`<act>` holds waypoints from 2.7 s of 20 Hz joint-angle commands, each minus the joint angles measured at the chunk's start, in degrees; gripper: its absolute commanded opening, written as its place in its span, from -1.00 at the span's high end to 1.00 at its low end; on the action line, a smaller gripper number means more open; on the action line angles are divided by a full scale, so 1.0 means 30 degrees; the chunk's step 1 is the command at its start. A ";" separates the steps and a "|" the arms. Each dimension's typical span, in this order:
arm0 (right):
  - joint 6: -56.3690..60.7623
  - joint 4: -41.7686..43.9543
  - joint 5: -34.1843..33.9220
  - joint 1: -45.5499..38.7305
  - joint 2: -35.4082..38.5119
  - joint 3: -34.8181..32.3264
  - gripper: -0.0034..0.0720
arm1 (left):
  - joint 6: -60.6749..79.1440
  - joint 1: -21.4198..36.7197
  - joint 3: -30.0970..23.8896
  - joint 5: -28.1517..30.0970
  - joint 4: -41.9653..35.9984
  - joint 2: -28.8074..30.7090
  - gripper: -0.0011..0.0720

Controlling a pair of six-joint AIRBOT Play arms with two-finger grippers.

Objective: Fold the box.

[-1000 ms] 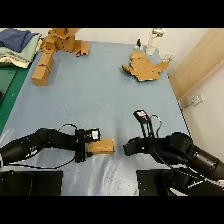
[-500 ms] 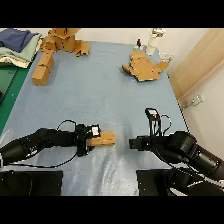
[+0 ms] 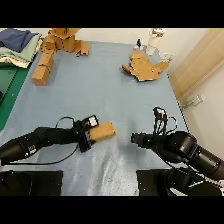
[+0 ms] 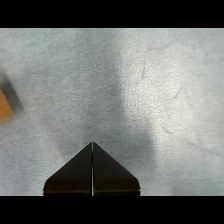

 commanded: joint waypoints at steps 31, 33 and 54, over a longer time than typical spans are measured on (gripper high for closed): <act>0.0452 -0.2288 0.0321 -0.0044 0.0015 0.0007 0.90 | -1.2575 1.8083 0.9901 0.0969 1.0571 -0.9763 -0.37; 0.0459 -0.2280 0.0321 -0.0044 0.0015 0.0007 0.90 | -1.2626 1.8076 1.0105 0.1064 1.0571 -0.9763 -0.95; -1.3952 0.6907 -0.1945 -0.7191 -0.9530 0.9020 0.90 | -1.4469 1.2429 1.5642 1.7959 0.7388 -0.2907 0.93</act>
